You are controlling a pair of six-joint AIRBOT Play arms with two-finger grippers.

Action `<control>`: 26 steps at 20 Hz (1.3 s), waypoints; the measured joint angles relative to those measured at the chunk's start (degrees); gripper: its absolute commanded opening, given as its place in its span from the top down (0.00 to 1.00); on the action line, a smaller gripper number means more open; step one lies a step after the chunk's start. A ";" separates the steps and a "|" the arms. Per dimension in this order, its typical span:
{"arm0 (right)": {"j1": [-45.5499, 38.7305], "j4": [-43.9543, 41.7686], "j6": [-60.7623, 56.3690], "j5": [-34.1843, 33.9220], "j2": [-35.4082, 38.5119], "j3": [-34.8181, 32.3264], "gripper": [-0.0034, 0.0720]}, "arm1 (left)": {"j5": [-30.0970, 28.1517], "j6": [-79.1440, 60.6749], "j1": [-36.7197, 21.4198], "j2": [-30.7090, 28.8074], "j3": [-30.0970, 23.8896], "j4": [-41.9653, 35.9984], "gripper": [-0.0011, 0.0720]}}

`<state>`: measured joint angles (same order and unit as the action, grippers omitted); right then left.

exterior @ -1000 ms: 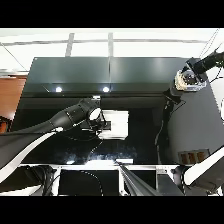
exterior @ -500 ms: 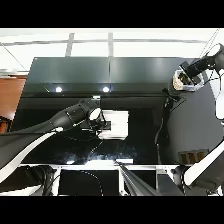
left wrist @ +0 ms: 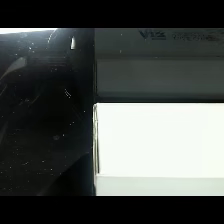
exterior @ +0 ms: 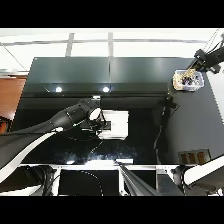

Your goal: Fold the box and place the chain.

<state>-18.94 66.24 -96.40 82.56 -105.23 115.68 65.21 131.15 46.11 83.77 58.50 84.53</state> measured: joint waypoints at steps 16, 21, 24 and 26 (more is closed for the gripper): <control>5.95 -25.59 15.72 3.74 35.71 -7.74 0.95 | -1.03 0.02 -0.07 0.00 0.00 -1.01 0.94; 17.88 -26.84 18.25 7.26 40.44 -15.28 0.95 | -1.09 0.00 -0.07 0.00 0.02 -1.03 0.94; 25.18 -26.99 19.56 9.18 41.20 -18.29 0.95 | -0.98 0.00 -0.07 0.00 0.00 -1.05 0.94; 29.14 -27.08 20.13 9.84 41.38 -19.52 0.95 | -0.42 0.00 -0.07 0.02 0.00 -1.05 0.94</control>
